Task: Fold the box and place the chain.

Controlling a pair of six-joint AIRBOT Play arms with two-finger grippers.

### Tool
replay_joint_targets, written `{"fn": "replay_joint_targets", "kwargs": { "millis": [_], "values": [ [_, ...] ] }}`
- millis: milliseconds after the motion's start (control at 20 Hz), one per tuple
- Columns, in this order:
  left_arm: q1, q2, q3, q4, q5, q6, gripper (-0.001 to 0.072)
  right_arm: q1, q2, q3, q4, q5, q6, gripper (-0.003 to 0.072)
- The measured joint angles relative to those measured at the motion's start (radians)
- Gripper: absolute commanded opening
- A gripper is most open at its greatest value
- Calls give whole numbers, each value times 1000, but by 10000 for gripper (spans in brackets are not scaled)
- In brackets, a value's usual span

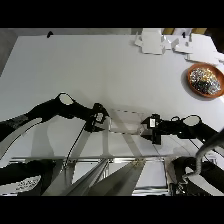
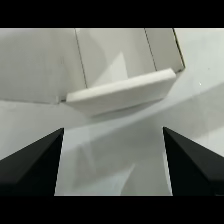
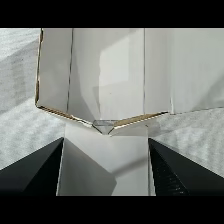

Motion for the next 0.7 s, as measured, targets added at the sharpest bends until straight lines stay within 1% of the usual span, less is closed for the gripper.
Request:
{"fn": "replay_joint_targets", "kwargs": {
  "millis": [300, 700],
  "values": [
    [-36, -37, 4, -26, -5, 6, 704, 0, 0, 0, 0, 0, 0, 562],
    [-69, -45, 5, -63, -27, -2, 703, 0, 0, 0, 0, 0, 0, 562]
  ]
}}
